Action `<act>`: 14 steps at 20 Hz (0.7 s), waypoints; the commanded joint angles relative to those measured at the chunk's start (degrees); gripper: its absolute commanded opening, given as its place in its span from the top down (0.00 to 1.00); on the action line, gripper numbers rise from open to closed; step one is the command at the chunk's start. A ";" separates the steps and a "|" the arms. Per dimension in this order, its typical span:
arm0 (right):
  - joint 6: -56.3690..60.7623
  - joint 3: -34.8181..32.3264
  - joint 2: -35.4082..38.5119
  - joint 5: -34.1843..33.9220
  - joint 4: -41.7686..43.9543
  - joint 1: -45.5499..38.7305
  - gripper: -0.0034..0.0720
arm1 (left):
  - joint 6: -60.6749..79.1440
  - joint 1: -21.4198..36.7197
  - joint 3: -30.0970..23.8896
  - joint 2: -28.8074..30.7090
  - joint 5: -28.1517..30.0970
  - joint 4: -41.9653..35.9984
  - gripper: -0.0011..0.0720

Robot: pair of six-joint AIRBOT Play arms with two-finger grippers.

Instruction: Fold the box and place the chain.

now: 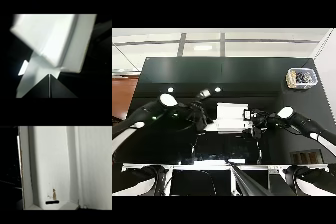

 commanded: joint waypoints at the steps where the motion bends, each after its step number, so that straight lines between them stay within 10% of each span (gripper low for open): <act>1: -0.02 0.02 -0.04 0.13 -0.07 0.02 0.79 | -16.33 8.90 0.00 5.01 -3.15 7.28 0.95; 7: -0.02 0.02 -0.04 0.15 -0.07 0.02 0.79 | -45.64 25.00 -2.78 1.90 -11.72 9.38 0.95; 14: -0.02 0.02 -0.04 0.15 -0.07 0.02 0.79 | -41.31 17.46 -5.35 -9.35 -12.74 -2.56 0.95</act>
